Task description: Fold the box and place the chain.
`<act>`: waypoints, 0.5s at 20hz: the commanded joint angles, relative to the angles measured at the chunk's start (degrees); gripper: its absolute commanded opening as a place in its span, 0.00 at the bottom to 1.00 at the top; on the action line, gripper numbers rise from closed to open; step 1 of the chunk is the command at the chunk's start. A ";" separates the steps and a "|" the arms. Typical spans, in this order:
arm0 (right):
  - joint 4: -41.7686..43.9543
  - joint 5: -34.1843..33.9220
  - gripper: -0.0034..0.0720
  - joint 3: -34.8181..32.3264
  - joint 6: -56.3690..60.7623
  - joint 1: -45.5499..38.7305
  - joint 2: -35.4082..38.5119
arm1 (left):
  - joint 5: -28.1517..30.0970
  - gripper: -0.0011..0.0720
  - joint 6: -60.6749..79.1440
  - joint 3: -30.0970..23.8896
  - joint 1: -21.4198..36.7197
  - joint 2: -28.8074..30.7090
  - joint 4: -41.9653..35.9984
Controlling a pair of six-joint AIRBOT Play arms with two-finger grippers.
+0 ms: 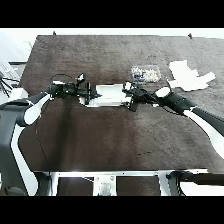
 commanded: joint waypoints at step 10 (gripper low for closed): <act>7.56 6.99 0.87 3.69 -6.45 -3.10 -3.67 | -0.04 0.04 0.02 -0.02 0.04 0.02 0.04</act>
